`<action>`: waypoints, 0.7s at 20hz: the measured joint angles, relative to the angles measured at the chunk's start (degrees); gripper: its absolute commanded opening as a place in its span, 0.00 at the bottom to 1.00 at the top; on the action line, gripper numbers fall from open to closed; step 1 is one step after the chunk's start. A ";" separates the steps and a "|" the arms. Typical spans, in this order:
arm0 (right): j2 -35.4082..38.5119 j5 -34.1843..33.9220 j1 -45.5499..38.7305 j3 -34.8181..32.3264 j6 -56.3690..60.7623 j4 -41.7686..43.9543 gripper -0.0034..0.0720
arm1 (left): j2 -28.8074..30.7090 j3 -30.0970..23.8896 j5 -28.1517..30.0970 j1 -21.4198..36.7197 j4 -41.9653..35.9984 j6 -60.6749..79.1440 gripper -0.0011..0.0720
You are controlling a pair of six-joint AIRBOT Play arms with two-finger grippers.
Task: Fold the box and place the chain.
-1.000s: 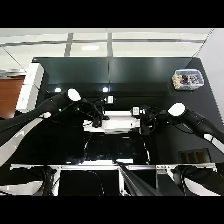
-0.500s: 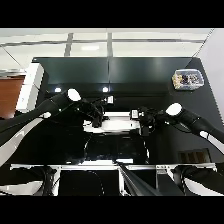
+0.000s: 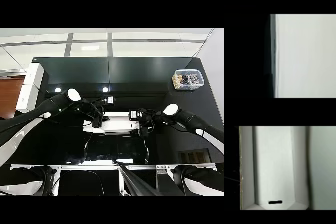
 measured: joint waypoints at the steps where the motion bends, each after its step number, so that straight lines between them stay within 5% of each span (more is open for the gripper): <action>1: -0.11 -0.04 0.00 0.00 0.00 0.20 0.83 | 0.00 0.00 0.00 0.00 0.00 0.00 0.05; 10: -0.39 -1.53 0.00 0.00 0.90 1.25 0.83 | 0.02 0.00 0.15 0.02 0.02 0.00 0.05; 12: -0.39 -1.68 0.00 0.00 0.94 1.29 0.68 | 0.02 0.00 0.20 0.04 0.00 0.00 0.05; 14: -0.39 -1.84 0.00 0.00 0.94 1.33 0.68 | 0.04 0.00 0.20 0.07 0.00 0.00 0.06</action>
